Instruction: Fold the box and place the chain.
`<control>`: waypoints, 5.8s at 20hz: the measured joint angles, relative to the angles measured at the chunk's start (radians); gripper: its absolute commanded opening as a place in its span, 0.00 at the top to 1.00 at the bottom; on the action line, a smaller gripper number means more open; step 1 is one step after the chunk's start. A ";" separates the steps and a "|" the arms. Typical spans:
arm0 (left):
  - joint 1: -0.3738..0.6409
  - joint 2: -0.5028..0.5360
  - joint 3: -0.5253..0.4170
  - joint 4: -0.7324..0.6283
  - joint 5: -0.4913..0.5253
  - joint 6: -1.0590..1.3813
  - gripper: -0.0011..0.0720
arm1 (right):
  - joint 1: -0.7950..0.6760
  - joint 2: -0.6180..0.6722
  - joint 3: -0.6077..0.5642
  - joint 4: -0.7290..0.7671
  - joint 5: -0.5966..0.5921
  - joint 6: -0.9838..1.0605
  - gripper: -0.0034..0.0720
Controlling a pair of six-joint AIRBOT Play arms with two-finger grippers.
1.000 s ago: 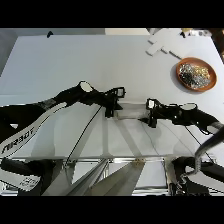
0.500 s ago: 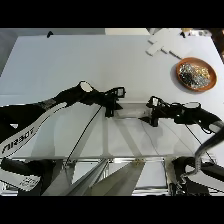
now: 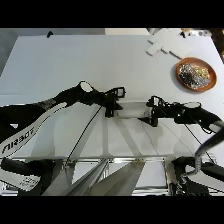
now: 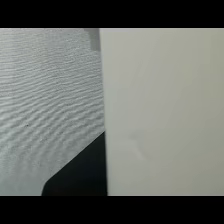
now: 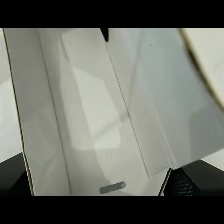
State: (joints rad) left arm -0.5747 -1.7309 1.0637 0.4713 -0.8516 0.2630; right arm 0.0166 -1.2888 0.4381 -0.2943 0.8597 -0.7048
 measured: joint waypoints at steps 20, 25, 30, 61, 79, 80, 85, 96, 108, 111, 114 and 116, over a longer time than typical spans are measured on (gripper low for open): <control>-0.001 -0.001 -0.001 -0.004 0.001 -0.003 0.97 | -0.024 -0.030 0.000 -0.133 -0.047 0.052 0.12; -0.001 -0.001 -0.001 -0.004 0.001 -0.001 0.97 | -0.023 -0.031 0.000 -0.098 -0.040 0.026 0.02; -0.001 -0.001 -0.001 -0.003 0.002 0.000 0.97 | -0.023 -0.031 0.000 -0.067 -0.009 0.018 0.01; -0.001 -0.001 -0.001 -0.003 0.002 0.000 0.97 | -0.032 -0.049 0.017 -0.024 0.021 -0.012 0.02; -0.001 -0.001 -0.001 -0.004 0.002 0.000 0.97 | -0.047 -0.067 0.023 -0.047 0.045 -0.003 0.12; -0.001 -0.001 -0.001 -0.004 0.002 -0.001 0.97 | -0.045 -0.068 0.024 -0.045 0.042 -0.003 0.12; -0.001 -0.001 -0.001 -0.004 0.002 0.000 0.97 | -0.015 -0.073 0.030 -0.046 0.020 -0.004 0.18; -0.001 -0.001 -0.001 -0.003 0.001 0.000 0.97 | -0.005 -0.074 0.032 -0.048 0.011 -0.004 0.35; -0.001 0.000 -0.001 -0.003 0.001 0.000 0.97 | 0.018 -0.074 0.034 -0.076 -0.011 0.000 0.35; -0.001 0.000 -0.001 -0.003 0.002 0.000 0.97 | 0.018 -0.074 0.034 -0.076 -0.014 0.000 0.35; -0.001 0.000 -0.001 -0.003 0.002 0.000 0.97 | 0.018 -0.074 0.034 -0.076 -0.015 0.000 0.35; -0.001 0.000 -0.001 -0.003 0.001 0.000 0.97 | 0.018 -0.074 0.034 -0.076 -0.015 0.000 0.35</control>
State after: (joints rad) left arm -0.5755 -1.7313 1.0626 0.4679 -0.8505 0.2630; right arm 0.0349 -1.3624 0.4721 -0.3706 0.8444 -0.7052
